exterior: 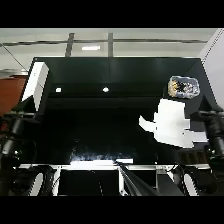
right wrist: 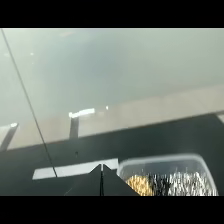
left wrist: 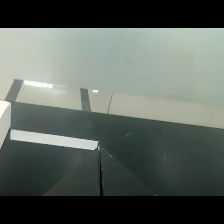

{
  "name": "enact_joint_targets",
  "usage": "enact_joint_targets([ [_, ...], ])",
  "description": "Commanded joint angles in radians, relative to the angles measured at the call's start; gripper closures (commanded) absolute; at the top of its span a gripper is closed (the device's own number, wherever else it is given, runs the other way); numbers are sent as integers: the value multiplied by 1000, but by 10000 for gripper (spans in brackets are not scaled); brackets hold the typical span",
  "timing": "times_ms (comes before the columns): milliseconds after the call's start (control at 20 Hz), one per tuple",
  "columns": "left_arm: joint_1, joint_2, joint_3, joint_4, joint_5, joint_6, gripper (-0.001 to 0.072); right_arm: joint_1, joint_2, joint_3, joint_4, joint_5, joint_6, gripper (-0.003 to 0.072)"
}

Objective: Fold the box and place the chain.

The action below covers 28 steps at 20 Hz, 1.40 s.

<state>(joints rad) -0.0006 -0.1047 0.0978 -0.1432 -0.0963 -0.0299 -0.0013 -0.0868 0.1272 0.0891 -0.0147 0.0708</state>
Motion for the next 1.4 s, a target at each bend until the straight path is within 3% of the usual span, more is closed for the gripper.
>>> enact_joint_targets([
  [0,0,-195,178,61,-23,0,680,1,-148,163,-61,35,0,660],
  [150,0,-498,445,58,-37,-95,680,1,-427,386,-127,166,6,661],
  [300,-11,-785,667,181,-219,-233,681,1,-729,571,-235,283,153,661],
  [400,-42,-933,755,519,-337,-549,682,0,-906,655,-578,428,539,661],
  [500,-70,-1022,809,984,-483,-978,682,-2,-1042,762,-1079,694,1033,661],
  [600,-80,-1048,840,1386,-621,-1295,682,-2,-1090,855,-1459,914,1289,660],
  [700,-48,-1017,866,1609,-692,-1486,669,-28,-1065,941,-1643,1022,1358,660],
  [750,-15,-995,885,1647,-729,-1521,543,-66,-1040,977,-1677,1044,1359,660],
  [800,23,-968,900,1655,-765,-1523,228,-116,-1009,994,-1703,1045,1359,659],
  [850,65,-937,906,1666,-797,-1523,-8,-183,-973,995,-1722,1041,1365,559],
  [900,101,-905,907,1678,-847,-1522,-7,-256,-949,995,-1724,1054,1366,240],
  [950,127,-883,906,1680,-901,-1521,-8,-347,-938,991,-1724,1072,1382,-2],
  [1100,153,-841,889,1676,-1048,-1521,-7,-608,-938,916,-1694,1080,1463,-16],
  [1350,133,-814,802,1556,-1053,-1521,-7,-859,-938,772,-1590,1029,1490,-16],
])
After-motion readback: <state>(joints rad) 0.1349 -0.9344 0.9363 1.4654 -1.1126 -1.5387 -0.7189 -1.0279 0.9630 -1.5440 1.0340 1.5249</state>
